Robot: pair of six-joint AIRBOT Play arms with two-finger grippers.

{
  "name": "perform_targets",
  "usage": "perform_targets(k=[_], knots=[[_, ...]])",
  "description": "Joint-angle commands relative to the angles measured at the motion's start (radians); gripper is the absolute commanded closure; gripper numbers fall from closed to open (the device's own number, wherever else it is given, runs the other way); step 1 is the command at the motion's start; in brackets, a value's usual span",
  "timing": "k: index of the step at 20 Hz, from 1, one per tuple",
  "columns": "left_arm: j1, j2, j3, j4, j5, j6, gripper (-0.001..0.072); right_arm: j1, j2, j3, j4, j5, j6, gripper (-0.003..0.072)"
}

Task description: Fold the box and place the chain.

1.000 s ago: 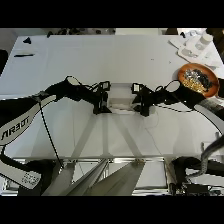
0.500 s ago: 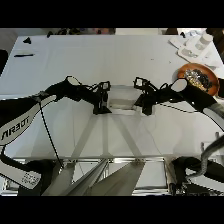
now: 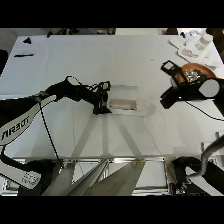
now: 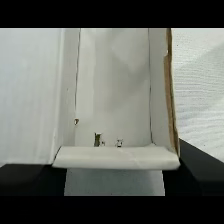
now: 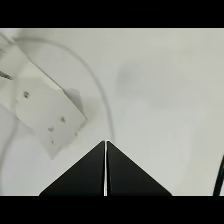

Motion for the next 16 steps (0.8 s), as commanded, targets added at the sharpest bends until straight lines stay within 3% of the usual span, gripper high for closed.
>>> perform_targets(k=[1,5,11,16], knots=[[0.0,0.0,0.0,0.0,0.001,0.0,0.0479,-0.132,0.005,-0.065,0.013,0.066,0.153,0.0681],[0.0,0.0,0.0,0.0,0.001,0.0,0.0479,-0.207,-0.122,-0.135,0.268,0.086,0.076,0.0682],[0.0,0.0,0.0,0.0,0.001,0.0,0.0479,-0.084,-0.309,-0.135,0.393,-0.022,0.04,0.0682],[0.0,0.0,0.0,0.0,0.001,0.0,0.0479,-0.058,-0.36,-0.135,0.69,-0.053,-0.15,0.0682]])
